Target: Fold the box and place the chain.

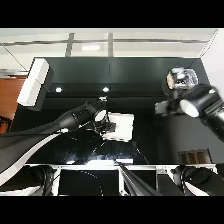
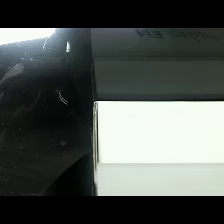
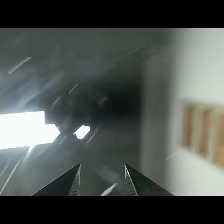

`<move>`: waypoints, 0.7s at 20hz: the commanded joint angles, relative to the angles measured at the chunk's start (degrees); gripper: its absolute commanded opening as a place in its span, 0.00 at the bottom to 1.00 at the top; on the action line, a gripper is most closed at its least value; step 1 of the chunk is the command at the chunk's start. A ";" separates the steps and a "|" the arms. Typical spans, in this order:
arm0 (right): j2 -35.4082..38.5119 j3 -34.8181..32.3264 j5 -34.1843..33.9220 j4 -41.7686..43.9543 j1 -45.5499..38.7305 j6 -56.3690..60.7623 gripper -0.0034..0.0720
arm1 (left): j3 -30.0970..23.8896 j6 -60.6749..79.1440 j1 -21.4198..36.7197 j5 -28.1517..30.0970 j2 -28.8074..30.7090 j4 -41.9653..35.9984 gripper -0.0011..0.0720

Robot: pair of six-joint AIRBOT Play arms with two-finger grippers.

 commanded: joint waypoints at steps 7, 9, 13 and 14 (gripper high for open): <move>-10.45 0.87 -33.97 -4.52 -33.29 0.48 0.75 | -0.02 -0.02 0.04 -0.28 0.02 0.00 0.05; -16.59 4.50 -37.66 1.11 -36.65 -1.16 0.99 | -0.02 0.00 0.04 -0.28 0.02 0.00 0.05; -32.63 21.94 -30.56 7.21 -38.58 -1.33 0.98 | -0.02 -0.02 0.04 0.28 0.02 0.00 0.05; -36.50 26.82 -26.91 7.58 -38.80 -1.31 0.98 | -0.02 -0.02 0.04 0.33 0.02 0.00 0.05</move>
